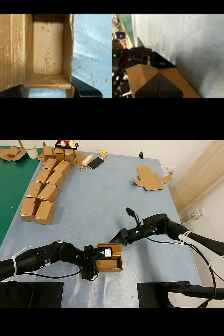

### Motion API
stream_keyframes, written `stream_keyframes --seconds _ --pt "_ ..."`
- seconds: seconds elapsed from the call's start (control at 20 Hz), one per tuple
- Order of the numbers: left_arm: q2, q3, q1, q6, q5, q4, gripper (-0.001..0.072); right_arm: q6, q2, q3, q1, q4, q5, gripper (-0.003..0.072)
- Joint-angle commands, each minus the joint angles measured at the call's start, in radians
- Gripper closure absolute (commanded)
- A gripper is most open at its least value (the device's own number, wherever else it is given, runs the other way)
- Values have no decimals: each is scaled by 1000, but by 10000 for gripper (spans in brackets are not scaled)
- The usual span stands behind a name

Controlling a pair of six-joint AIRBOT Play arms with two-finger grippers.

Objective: Fold the box.

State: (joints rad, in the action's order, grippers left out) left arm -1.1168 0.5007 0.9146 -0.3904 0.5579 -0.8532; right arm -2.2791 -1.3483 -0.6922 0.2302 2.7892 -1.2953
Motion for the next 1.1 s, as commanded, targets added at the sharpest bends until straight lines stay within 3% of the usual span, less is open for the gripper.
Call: stream_keyframes --seconds 0.0,0.25,0.65,0.85,1.05 --pt "0 0 0 0 0 0 328 -54 36 1 76 -46 0 686" --pt "1 0 0 0 0 0 328 -48 220 26 210 -288 257 686" --pt "1 0 0 0 0 0 328 -18 550 222 465 -540 623 685" --pt "1 0 0 0 0 0 328 76 593 236 570 -716 623 684" --pt "1 0 0 0 0 0 328 77 621 237 650 -799 625 684"
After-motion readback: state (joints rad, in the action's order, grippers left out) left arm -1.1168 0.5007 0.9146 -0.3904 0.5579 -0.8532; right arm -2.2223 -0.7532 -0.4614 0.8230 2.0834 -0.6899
